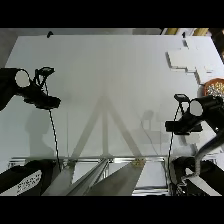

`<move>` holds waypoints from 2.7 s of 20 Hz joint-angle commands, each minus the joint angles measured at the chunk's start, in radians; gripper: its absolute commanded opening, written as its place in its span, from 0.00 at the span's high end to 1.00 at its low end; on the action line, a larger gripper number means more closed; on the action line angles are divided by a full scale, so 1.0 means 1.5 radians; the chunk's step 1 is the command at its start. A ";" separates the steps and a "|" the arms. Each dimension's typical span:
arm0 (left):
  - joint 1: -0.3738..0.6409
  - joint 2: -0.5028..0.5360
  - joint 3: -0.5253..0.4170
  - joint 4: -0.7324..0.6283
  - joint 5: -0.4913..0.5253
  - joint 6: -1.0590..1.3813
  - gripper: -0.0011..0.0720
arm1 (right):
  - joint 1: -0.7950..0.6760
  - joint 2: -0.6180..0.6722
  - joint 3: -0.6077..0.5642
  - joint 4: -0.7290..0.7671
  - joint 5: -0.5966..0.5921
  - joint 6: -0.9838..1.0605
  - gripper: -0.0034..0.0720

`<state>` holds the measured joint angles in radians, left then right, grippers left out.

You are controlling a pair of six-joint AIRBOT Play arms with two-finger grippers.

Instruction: Fold the box and place the chain.

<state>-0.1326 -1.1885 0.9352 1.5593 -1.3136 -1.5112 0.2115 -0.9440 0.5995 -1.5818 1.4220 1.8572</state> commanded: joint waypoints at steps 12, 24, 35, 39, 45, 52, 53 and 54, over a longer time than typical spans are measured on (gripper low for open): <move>0.000 0.000 0.000 0.000 0.000 0.000 0.97 | -0.001 0.001 0.001 0.000 0.001 0.000 0.93; 0.000 0.000 0.000 0.000 0.000 0.000 0.97 | -0.001 0.005 0.016 -0.195 -0.201 -0.109 0.93; 0.000 0.000 0.000 0.000 0.000 0.000 0.97 | -0.361 0.004 0.026 -0.510 -0.155 -0.211 0.93; 0.000 0.000 0.000 0.000 0.000 0.000 0.97 | -0.536 -0.023 0.026 -0.411 -0.232 -0.283 0.32; 0.000 0.000 0.000 0.000 0.000 0.000 0.97 | -0.596 -0.084 0.026 -0.406 -0.272 -0.343 0.43; 0.000 0.000 0.000 0.000 0.000 0.000 0.97 | -0.599 -0.160 0.038 -0.459 -0.313 -0.288 0.62; 0.000 0.000 0.000 0.001 0.000 0.000 0.97 | -0.599 -0.168 0.041 -0.459 -0.316 -0.277 0.73; 0.000 0.000 0.000 0.000 0.000 0.000 0.97 | -0.599 -0.169 0.041 -0.449 -0.318 -0.268 0.84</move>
<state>-0.1326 -1.1885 0.9352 1.5597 -1.3140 -1.5112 -0.6838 -1.1660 0.6525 -2.2482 0.9592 1.4120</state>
